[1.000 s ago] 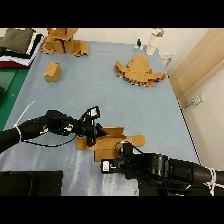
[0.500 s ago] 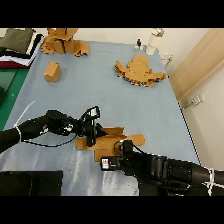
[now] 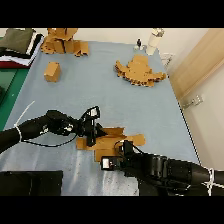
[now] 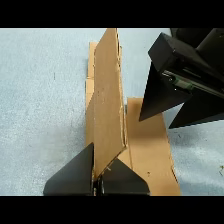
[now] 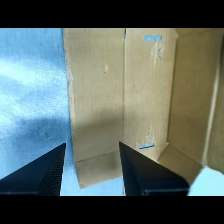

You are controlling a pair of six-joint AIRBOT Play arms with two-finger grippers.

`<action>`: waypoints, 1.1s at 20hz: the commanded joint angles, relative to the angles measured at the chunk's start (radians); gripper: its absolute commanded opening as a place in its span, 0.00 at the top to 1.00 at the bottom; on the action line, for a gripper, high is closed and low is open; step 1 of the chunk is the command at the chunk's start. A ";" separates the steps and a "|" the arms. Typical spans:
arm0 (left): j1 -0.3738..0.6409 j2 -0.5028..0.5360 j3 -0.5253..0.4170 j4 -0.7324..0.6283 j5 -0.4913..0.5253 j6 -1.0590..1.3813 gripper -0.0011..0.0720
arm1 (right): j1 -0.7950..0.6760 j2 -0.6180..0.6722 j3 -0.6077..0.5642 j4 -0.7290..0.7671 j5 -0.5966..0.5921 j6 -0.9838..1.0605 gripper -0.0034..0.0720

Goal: Fold the box.

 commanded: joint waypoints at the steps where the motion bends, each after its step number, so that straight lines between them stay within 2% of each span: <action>1: 0.000 0.000 0.000 0.000 0.000 0.000 0.97 | 0.000 -0.001 -0.003 -0.044 0.005 0.015 0.29; 10: 0.000 0.000 0.000 0.000 0.000 0.000 0.97 | 0.001 0.003 -0.001 -0.078 0.025 0.045 0.29; 13: 0.000 0.000 0.000 0.000 0.000 0.000 0.97 | 0.030 0.042 -0.001 -0.081 0.018 0.087 0.29; 15: 0.000 0.000 0.000 0.000 0.000 0.000 0.97 | 0.032 0.090 -0.001 -0.099 0.015 0.162 0.29; 17: 0.000 0.000 0.000 0.000 0.000 0.000 0.97 | 0.029 0.114 -0.001 -0.208 0.011 0.353 0.29; 19: 0.000 0.000 0.000 0.000 0.000 0.000 0.97 | 0.029 0.105 -0.002 -0.307 0.006 0.498 0.29; 22: 0.000 0.000 0.000 0.000 0.000 0.000 0.97 | 0.029 0.053 -0.002 -0.347 -0.003 0.551 0.29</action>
